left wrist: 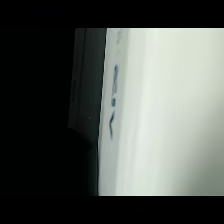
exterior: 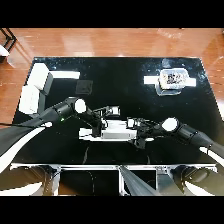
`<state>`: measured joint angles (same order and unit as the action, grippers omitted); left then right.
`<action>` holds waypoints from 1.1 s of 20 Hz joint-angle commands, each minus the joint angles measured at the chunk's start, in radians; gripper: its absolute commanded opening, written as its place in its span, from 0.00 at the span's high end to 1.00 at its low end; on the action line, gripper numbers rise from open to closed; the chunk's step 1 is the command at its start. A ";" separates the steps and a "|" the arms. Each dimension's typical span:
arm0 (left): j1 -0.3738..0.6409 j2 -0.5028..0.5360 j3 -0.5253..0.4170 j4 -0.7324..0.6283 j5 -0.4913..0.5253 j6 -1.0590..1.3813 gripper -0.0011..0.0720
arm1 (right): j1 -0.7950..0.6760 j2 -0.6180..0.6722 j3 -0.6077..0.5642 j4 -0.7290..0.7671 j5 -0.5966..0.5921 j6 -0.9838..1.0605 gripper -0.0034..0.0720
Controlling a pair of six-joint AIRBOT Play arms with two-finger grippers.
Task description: Fold the box and place the chain.
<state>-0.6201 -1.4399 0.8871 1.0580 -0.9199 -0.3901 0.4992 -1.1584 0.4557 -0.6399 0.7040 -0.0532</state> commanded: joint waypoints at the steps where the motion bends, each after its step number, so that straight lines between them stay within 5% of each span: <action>1: 0.000 -0.001 0.000 0.000 0.000 0.000 0.96 | 0.000 0.000 0.000 -0.004 -0.002 0.000 0.16; 22: 0.000 -0.001 0.000 0.000 -0.023 0.000 0.95 | 0.002 0.000 0.000 -0.009 -0.014 0.000 0.17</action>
<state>-0.6201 -1.4399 0.8871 1.0573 -0.9432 -0.3908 0.5003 -1.1584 0.4557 -0.6483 0.6952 -0.0536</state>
